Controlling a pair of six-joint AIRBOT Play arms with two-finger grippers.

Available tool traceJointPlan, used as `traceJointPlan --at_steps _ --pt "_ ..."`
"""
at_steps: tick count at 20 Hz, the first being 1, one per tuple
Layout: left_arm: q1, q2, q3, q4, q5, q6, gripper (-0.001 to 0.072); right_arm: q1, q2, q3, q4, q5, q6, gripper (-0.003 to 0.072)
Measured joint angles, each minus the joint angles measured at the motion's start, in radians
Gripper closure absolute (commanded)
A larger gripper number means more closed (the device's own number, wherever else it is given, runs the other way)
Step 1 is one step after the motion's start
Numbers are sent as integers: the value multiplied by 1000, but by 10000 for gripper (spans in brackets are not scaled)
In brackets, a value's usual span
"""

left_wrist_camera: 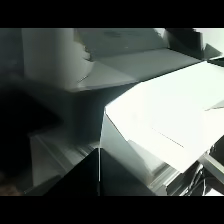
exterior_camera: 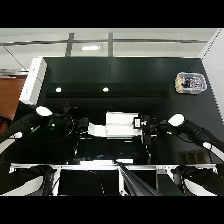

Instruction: Fold the box and place the chain.

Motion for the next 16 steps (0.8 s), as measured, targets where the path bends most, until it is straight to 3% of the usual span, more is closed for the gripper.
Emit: traceJointPlan --at_steps 2,3,4,6,7,12,16 --pt "-4 -3 8 -6 -10 26 597 0 0 0 0 0 0 213" --pt "-5 -4 13 -12 -17 42 592 0 0 0 0 0 0 213" --pt "-7 -5 18 -15 -21 57 509 0 0 0 0 0 0 213" --pt "-11 -6 32 -22 -31 86 162 0 0 0 0 0 0 213" --pt "-14 -6 43 -23 -35 97 118 0 0 0 0 0 0 213" --pt "-50 -6 101 -20 -50 125 81 0 0 0 0 -3 0 212" --pt "-144 -6 149 43 -14 87 82 0 0 0 1 -7 0 213"
